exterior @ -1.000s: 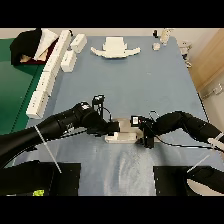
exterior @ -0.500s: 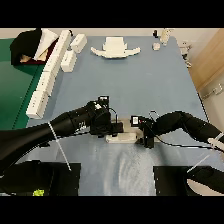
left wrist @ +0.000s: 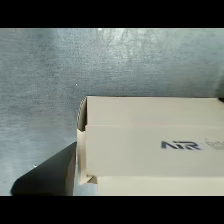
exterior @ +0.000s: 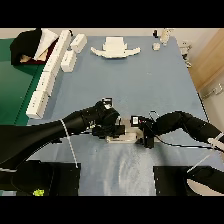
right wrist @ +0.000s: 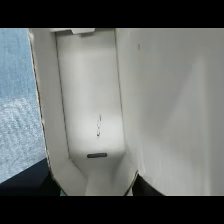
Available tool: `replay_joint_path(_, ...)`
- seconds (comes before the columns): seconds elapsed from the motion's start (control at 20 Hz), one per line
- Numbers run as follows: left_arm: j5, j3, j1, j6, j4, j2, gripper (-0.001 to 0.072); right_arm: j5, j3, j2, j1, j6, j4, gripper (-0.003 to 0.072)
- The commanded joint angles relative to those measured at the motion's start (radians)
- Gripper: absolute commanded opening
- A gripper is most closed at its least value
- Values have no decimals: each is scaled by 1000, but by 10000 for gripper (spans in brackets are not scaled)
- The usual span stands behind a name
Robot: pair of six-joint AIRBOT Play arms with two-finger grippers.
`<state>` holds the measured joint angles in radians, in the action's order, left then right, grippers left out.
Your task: Fold the box.
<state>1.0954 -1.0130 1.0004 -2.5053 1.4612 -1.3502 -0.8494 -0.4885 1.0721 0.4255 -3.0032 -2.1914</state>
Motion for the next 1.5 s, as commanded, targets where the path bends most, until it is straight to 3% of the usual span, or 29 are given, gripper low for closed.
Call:
replay_joint_path(0.0,10,-7,3,-1,11,-26,323,0,0,1,0,0,0,529)
replay_joint_path(0.5,-55,-7,3,37,20,-61,321,0,0,1,0,0,0,529)
replay_joint_path(0.6,-55,-7,3,37,16,-64,224,0,0,1,0,0,0,529)
replay_joint_path(0.65,-55,-7,3,37,17,-64,224,0,0,1,0,0,0,529)
replay_joint_path(0.75,-45,-7,3,46,18,-66,13,0,0,1,0,0,0,529)
replay_joint_path(1.05,-45,-7,4,44,16,-66,16,0,0,1,0,0,0,529)
replay_joint_path(1.1,-44,-7,4,46,16,-65,40,0,0,1,0,0,0,529)
replay_joint_path(1.15,-44,-7,4,47,14,-65,344,0,0,1,0,0,0,529)
replay_joint_path(1.2,-40,-7,4,43,11,-65,594,0,0,1,0,0,0,529)
replay_joint_path(1.45,-11,-7,2,44,16,-65,589,0,0,1,0,1,0,529)
